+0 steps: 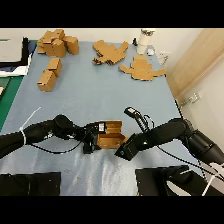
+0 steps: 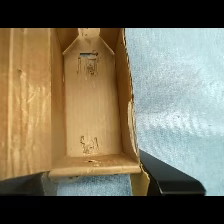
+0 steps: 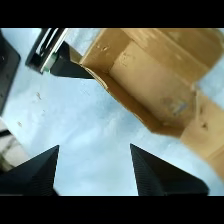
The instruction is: Fold the box.
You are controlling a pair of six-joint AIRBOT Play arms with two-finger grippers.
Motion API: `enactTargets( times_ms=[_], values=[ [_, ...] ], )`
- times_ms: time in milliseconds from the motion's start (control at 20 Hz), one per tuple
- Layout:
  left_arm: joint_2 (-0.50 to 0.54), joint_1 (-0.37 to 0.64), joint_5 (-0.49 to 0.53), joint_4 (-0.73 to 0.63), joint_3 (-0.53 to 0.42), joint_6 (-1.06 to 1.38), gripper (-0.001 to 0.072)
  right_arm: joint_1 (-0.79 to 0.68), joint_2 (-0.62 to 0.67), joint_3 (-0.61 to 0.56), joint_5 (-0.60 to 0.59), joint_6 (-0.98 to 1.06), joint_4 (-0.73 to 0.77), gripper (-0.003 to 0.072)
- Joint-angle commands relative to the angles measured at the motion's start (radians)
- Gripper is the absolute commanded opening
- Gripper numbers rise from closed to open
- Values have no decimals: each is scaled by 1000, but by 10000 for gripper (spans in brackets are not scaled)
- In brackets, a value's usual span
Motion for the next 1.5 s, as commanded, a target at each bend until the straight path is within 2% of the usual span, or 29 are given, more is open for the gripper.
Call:
enactTargets(
  times_ms=[0, 50, 100, 250, 450, 550, 650, 700, 750, 800, 900, 1050, 1250, 1450],
  values=[
    [0, 0, 0, 0, 1, 0, 512, 7, 3, 1, 44, 348, 23, 717],
    [0, 0, 0, 0, 1, 0, 512, 7, 3, 1, 99, 383, 24, 692],
    [0, 0, 0, 0, 1, 0, 512, 7, 3, 1, 136, 434, 24, 622],
    [0, 0, 0, 0, 1, 0, 512, 7, 3, 1, 270, 536, 24, 615],
    [0, 0, 0, 0, 1, 0, 512, 7, 3, 1, 282, 575, 20, 615],
    [0, 0, 0, 0, 1, 0, 513, 7, 3, 1, 298, 660, 23, 610],
    [0, 0, 0, 0, 1, 0, 512, 8, 0, 1, 299, 692, 24, 557],
    [0, 0, 0, 0, 1, 0, 512, 8, -3, 1, 299, 681, 24, 365],
    [0, 0, 0, 0, 1, 0, 512, 8, -7, 1, 309, 656, 23, 33],
    [0, 0, 0, 0, 1, 0, 512, 8, -13, 1, 332, 653, 23, 5],
    [0, 0, 0, 0, 1, 0, 512, 8, -28, 2, 380, 608, 25, 6],
    [0, 0, 0, 0, 1, 0, 512, 8, -94, 27, 386, 558, 23, 5],
    [0, 0, 0, 0, 1, 0, 512, 6, -256, 101, 443, 433, 18, 5],
    [0, 0, 0, 0, 1, 0, 512, 6, -411, 165, 447, 337, 12, 5]
  ],
)
